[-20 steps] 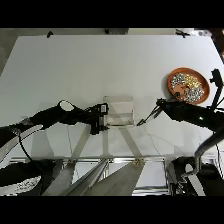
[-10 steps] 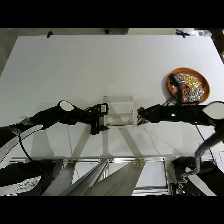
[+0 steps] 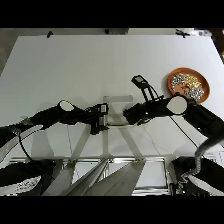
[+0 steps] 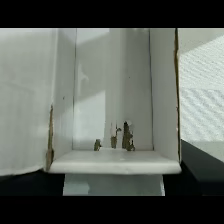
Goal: Fold the box and place the chain.
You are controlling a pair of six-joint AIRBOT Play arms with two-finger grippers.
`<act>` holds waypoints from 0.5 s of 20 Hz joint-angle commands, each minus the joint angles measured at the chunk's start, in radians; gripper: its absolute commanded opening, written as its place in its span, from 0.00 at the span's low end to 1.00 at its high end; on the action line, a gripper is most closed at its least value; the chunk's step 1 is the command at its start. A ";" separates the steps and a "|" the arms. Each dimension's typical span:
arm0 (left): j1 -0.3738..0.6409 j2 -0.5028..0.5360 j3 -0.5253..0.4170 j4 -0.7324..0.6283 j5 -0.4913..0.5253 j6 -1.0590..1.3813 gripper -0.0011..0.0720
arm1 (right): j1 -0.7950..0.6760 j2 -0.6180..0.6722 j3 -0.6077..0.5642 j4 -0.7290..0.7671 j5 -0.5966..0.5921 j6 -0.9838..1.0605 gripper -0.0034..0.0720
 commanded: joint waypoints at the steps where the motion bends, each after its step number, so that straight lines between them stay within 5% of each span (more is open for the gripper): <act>1: 0.000 0.001 0.000 0.000 0.000 0.000 0.30 | 0.068 -0.056 0.011 -0.054 -0.096 0.071 0.07; 8: 0.000 0.001 0.000 0.000 0.000 0.000 0.30 | 0.137 -0.139 0.016 -0.067 -0.115 0.084 0.07; 10: 0.000 0.001 0.000 0.000 0.000 0.000 0.30 | 0.138 -0.139 0.016 -0.065 -0.117 0.085 0.20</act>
